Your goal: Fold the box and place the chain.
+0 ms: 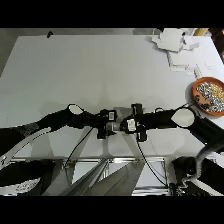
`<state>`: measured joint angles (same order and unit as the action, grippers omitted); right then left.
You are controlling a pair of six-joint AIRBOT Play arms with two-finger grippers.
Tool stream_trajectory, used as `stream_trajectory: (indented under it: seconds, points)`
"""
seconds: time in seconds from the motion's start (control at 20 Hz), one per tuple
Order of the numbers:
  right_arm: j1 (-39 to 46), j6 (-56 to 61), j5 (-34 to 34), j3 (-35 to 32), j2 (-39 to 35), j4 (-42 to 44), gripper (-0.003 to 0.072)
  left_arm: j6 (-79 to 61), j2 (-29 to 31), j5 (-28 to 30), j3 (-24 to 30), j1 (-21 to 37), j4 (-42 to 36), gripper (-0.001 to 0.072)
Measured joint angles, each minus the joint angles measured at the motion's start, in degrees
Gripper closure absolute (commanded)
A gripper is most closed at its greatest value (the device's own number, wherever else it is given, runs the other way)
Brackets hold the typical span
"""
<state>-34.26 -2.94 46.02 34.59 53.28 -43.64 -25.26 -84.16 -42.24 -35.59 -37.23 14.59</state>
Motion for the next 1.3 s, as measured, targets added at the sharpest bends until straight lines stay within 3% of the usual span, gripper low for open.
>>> stream_trajectory:
  seconds: [0.3, 0.6, 0.85, 1.3]
  points:
    - [3.0, 0.1, 1.7, 0.0, -0.5, -5.9, 0.0484, 0.0, 0.0, 0.0, 0.0, 0.0, 0.0, 0.0376]
    - [18.1, 0.1, 9.6, 0.0, -6.3, -11.4, 0.0486, 0.0, 0.0, 0.0, 0.0, 0.0, 0.0, 0.0376]
    - [28.5, 0.1, 11.2, 0.0, -7.1, -17.0, 0.0493, 0.0, 0.0, 0.0, 0.0, 0.0, 0.0, 0.0376]
    - [32.0, 0.1, 9.2, 0.0, 2.0, -22.4, 0.0511, 0.0, 0.0, 0.0, 0.0, 0.0, 0.0, 0.0376]
